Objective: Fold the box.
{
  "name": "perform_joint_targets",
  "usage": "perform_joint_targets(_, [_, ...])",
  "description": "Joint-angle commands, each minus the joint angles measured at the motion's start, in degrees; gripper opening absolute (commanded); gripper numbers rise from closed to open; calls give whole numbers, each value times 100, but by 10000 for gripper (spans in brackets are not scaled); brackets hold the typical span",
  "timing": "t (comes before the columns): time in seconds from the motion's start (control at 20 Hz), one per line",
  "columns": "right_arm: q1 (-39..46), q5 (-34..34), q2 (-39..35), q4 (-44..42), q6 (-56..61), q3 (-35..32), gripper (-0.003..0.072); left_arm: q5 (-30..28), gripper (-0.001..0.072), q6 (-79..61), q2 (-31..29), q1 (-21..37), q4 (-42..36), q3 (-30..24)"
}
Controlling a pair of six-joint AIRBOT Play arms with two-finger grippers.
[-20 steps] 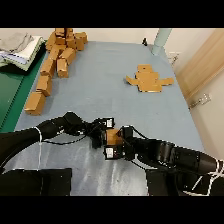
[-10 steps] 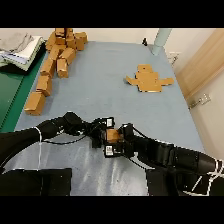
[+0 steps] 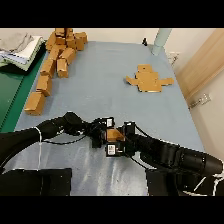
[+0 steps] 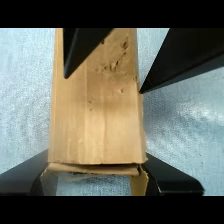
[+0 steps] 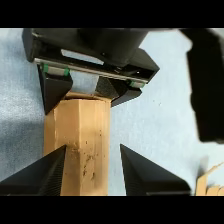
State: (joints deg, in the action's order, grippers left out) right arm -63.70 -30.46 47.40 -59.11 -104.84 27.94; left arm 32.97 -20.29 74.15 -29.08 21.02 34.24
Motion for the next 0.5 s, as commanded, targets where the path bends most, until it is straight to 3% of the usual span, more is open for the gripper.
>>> perform_joint_targets(0.0, [9, 4, -66, 107, 7, 7, 506, 2, 489, 0, -2, 0, 2, 0])
perform_joint_targets(0.15, [11, 9, -63, 219, 9, 7, 480, 2, 489, 0, -2, 0, 2, 0])
perform_joint_targets(0.2, [11, 11, -63, 260, 9, 11, 400, 2, 489, 0, -2, 0, 2, 0])
perform_joint_targets(0.45, [20, 57, -39, 319, 46, 129, 399, 2, 489, 0, -4, 0, 2, 0])
